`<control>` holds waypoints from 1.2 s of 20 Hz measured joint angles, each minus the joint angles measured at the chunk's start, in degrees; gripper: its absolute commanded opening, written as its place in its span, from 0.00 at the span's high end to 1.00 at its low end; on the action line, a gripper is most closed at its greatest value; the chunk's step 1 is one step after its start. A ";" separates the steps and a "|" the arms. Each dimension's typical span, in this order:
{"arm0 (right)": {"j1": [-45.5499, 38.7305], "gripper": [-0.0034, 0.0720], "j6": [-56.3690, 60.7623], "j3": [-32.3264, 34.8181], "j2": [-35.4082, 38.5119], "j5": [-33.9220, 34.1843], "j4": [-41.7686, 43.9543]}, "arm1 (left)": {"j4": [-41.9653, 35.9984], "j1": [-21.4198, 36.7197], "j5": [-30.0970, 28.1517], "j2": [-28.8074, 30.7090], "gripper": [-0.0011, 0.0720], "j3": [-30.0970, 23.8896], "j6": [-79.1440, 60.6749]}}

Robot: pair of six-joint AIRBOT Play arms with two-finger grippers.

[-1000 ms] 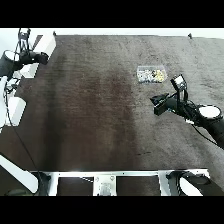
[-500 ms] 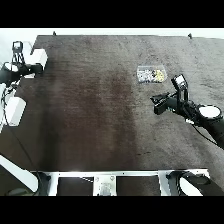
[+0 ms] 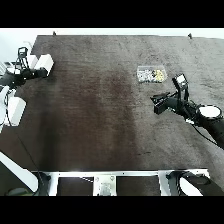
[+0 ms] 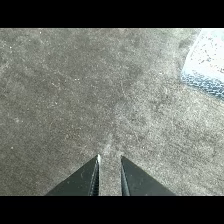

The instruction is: Fold the box and place the chain.

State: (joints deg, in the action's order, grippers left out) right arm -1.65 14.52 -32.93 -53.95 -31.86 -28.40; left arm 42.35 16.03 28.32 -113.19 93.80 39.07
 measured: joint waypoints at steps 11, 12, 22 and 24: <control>0.00 0.74 0.00 0.02 0.00 -0.02 0.55 | 0.76 -0.52 -2.54 0.07 0.01 0.17 -0.17; 0.00 0.74 0.00 0.00 0.00 -0.02 0.55 | 1.18 -0.48 -2.62 0.31 0.01 0.17 -0.17; 0.00 0.74 -0.02 0.02 0.17 -0.02 0.57 | 2.32 -0.48 7.61 9.29 0.96 0.28 -0.20; 0.00 0.74 -0.02 0.02 0.83 -0.02 0.57 | 1.01 -0.52 11.74 12.50 0.96 0.28 -1.84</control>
State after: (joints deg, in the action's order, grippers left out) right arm -1.65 14.50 -32.91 -53.12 -31.88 -27.83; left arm 43.35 15.51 40.05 -100.68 94.08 37.23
